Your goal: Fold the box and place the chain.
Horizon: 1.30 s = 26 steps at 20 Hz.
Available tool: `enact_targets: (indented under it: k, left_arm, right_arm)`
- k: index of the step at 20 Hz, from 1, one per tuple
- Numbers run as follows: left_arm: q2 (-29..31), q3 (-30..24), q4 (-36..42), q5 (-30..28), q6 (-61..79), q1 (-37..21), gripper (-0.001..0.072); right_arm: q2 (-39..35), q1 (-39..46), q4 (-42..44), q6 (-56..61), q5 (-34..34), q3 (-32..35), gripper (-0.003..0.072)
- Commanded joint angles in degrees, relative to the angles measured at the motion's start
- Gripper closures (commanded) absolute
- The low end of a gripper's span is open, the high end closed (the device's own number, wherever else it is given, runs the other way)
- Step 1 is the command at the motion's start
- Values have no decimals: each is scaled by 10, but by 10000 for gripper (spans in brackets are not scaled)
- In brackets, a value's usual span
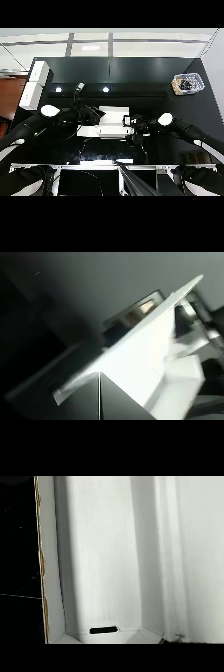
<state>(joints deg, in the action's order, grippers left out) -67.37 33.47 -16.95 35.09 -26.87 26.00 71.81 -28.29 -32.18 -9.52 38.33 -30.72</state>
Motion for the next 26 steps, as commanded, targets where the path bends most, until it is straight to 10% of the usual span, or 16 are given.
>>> enact_targets:
  k: [1,7,14,19,20,23,26]
  left_arm:
    - [-55,11,-72,20,5,19,685]
    - [-88,54,-147,22,-20,26,685]
    - [1,111,-418,189,-174,-39,685]
    - [116,9,-270,207,26,-122,681]
    - [117,-21,-253,207,80,-123,654]
    - [109,-74,-256,169,223,-96,-6]
    - [88,-74,-257,119,251,-61,5]
  right_arm:
    - [0,0,0,0,0,0,271]
    - [0,0,0,0,0,0,271]
    - [0,0,0,0,0,0,271]
    - [0,0,0,0,0,0,271]
    - [0,0,0,0,0,0,271]
    - [0,0,0,0,0,0,271]
    - [0,0,0,0,0,0,271]
